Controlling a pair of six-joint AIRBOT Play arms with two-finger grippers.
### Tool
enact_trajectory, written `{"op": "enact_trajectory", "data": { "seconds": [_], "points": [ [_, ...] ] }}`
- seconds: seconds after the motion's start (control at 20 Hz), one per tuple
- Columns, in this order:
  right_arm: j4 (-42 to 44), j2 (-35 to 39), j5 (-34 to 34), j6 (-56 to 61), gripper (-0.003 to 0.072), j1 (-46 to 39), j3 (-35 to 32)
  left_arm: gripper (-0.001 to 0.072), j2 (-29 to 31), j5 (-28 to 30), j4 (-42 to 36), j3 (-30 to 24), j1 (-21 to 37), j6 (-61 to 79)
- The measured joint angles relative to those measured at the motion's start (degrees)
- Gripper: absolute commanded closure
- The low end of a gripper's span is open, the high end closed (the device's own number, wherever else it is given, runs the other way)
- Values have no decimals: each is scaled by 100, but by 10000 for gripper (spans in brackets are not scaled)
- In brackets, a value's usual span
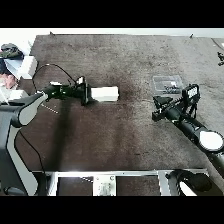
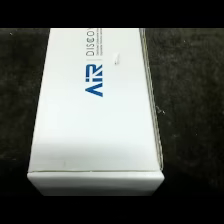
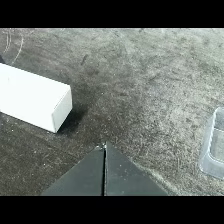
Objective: Fold the box and place the chain.
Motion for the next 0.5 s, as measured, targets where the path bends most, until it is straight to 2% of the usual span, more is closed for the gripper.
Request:
{"op": "enact_trajectory", "data": {
  "seconds": [0.15,0.25,0.35,0.5],
  "points": [
    [0,0,-48,0,700,0,0,698,192,140,-299,59,0,-35],
    [0,0,-144,0,700,0,0,699,409,520,-417,107,2,-201],
    [0,0,-275,0,700,0,0,699,678,1390,-507,133,42,-599],
    [2,0,-396,0,700,0,0,698,933,3366,-570,153,155,-1379]
  ]
}}
